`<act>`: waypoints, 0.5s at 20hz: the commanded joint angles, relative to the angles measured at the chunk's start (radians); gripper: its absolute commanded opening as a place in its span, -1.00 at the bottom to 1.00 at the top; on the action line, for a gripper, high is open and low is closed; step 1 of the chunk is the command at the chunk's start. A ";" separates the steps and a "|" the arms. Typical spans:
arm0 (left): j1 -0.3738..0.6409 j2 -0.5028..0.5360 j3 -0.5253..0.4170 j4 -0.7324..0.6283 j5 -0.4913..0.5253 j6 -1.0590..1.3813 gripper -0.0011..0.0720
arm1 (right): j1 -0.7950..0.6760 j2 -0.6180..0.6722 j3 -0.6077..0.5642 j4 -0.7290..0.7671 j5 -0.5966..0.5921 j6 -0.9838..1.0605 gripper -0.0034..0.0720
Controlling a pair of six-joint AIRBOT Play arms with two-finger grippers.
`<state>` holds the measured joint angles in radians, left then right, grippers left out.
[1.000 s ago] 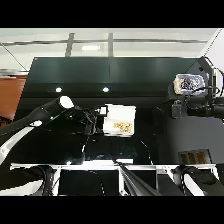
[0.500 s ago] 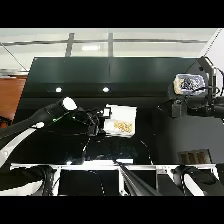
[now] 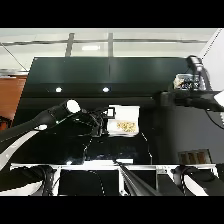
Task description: Fold the box and place the chain.
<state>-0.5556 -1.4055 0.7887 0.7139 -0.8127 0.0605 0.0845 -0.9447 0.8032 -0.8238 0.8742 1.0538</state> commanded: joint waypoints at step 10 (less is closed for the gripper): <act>-0.003 -0.001 0.001 -0.001 0.021 -0.018 -0.21 | 0.212 -0.255 0.104 -0.084 0.154 -0.431 0.85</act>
<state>-0.5587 -1.4055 0.7887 0.7132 -0.7959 0.0437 0.2859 -1.2079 0.8680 -0.8463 0.8440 0.7574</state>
